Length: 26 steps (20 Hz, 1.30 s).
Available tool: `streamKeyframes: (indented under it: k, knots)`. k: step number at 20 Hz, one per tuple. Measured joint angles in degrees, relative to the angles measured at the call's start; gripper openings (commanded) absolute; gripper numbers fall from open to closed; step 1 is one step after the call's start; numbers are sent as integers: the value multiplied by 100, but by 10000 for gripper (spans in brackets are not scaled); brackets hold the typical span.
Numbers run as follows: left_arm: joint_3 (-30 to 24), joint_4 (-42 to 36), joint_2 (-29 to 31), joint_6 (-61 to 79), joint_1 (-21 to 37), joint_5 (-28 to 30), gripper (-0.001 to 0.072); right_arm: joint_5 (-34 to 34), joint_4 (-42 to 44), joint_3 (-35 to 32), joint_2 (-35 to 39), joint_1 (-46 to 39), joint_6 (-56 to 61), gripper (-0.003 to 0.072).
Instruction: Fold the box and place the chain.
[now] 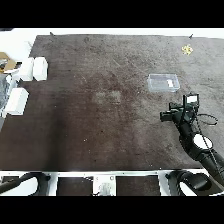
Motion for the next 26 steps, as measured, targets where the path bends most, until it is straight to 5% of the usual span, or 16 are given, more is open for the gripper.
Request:
streamKeyframes:
  k: [9, 15, 19, 26]
  knots:
    - [-3891, -120, 3254, 767, -1491, 1453, 5, -17, 0, 0, 0, 0, -2, 3]
    - [-6188, -136, 5250, 365, -2033, 1803, 5, -20, -2, 0, 0, 0, 0, 3]
    - [-6979, -136, 6039, 149, -2105, 1836, 7, -20, 0, 0, 0, 0, 0, 4]
    - [-7300, -133, 6345, 61, -2131, 1843, 10, -20, 0, 0, 0, 0, -2, 3]
